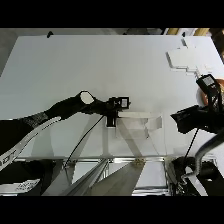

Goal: Fold the box and place the chain.

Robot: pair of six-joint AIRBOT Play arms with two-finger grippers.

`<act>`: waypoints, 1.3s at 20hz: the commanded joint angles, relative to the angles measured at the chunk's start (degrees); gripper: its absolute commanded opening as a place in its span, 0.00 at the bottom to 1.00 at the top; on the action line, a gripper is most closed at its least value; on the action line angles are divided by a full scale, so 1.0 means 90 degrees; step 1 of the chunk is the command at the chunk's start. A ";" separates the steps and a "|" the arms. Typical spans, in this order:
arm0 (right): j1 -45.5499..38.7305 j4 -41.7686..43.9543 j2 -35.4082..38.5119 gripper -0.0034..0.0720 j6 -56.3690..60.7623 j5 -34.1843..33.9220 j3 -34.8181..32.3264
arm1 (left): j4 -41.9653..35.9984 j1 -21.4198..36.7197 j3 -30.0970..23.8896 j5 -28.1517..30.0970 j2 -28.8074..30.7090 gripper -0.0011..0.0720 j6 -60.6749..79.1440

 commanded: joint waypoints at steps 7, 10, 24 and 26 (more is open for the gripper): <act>0.1248 0.1066 -0.0017 0.07 -0.3405 -0.0124 -0.0651 | 0.0000 -0.0005 -0.0005 0.0005 0.0002 0.03 0.0000; 0.1438 0.0736 -0.0019 0.07 -0.3398 -0.0146 -0.0782 | -0.0002 -0.0005 -0.0005 0.0005 0.0002 0.03 0.0000; 0.1926 0.0748 -0.0019 0.07 -0.3456 -0.0828 -0.1503 | -0.0002 -0.0005 -0.0005 0.0005 0.0002 0.03 0.0000; 0.1926 0.0913 -0.0019 0.07 -0.3706 -0.0838 -0.1503 | -0.0002 -0.0005 -0.0005 0.0005 0.0002 0.03 0.0000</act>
